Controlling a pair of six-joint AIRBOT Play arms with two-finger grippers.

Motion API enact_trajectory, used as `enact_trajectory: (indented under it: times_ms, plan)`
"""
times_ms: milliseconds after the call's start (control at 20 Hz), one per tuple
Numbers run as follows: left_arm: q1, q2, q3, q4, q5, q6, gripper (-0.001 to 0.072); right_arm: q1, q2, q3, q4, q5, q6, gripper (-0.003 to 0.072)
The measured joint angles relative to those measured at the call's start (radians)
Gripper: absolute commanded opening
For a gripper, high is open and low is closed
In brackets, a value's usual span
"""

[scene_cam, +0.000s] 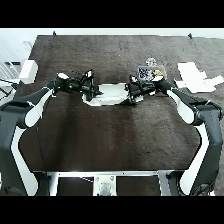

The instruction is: Fold the box and place the chain.

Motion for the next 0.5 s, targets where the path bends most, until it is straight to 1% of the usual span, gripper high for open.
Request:
enact_trajectory:
  times_ms: [50, 100, 500]
  plan:
    - [0.000, 0.000, 0.000, 0.000, 0.000, 0.000, 0.0020, 0.000, 0.000, 0.000, 0.000, 0.001, -0.001, 0.0608]
    - [0.000, 0.000, 0.000, 0.000, -0.002, 0.000, 0.0020, 0.000, 0.000, 0.000, 0.001, 0.002, -0.001, 0.0571]
    - [0.000, 0.000, 0.000, 0.000, -0.001, 0.000, 0.0020, -0.001, -0.012, 0.000, 0.006, 0.005, -0.003, 0.0571]
